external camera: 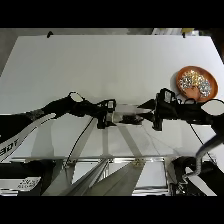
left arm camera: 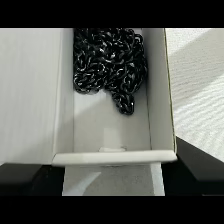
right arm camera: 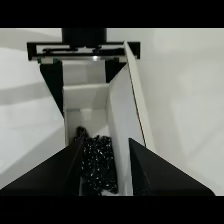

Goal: Fold the box and place the chain.

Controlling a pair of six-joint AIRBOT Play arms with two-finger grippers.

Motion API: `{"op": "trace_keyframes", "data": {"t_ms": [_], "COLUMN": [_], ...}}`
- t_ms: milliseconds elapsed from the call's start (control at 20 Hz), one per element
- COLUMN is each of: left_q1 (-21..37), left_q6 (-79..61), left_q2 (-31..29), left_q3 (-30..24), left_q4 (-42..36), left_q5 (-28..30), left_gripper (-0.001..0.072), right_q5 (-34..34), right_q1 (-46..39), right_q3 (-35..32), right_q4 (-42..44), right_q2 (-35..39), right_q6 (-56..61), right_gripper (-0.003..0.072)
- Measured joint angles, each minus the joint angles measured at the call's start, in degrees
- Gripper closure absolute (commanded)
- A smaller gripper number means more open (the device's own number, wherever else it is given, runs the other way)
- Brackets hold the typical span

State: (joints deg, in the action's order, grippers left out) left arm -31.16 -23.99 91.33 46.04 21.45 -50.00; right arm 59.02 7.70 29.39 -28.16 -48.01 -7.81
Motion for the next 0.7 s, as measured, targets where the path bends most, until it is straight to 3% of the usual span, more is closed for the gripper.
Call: {"op": "trace_keyframes", "data": {"t_ms": [250, 400, 450, 600, 700], "left_q1": [0.00, 0.00, 0.00, 0.00, 0.00], "left_q6": [0.00, 0.02, 0.02, 0.00, 0.00], "left_q2": [0.00, 0.00, 0.00, 0.00, 0.00], "left_q3": [0.00, 0.00, 0.00, 0.00, 0.00], "left_q4": [0.00, 0.00, 0.02, 0.00, 0.00], "left_q5": [0.00, 0.00, 0.00, 0.00, 0.00], "left_gripper": [0.0380, 0.0380, 0.0380, 0.0380, 0.0380], "right_q5": [-0.35, -0.33, -0.07, -0.50, -2.21], "right_q1": [-3.26, -5.25, -5.62, -5.95, -5.20], "right_q3": [-0.35, -0.39, -0.42, -0.92, -1.22], "right_q4": [-3.45, -12.04, -16.06, -24.68, -26.49], "right_q2": [-0.26, -0.81, -1.51, -4.81, -7.04], "right_q6": [0.02, 0.09, 0.42, 1.62, 1.90], "right_gripper": [0.0536, 0.0627, 0.0623, 0.0398, 0.0393]}}
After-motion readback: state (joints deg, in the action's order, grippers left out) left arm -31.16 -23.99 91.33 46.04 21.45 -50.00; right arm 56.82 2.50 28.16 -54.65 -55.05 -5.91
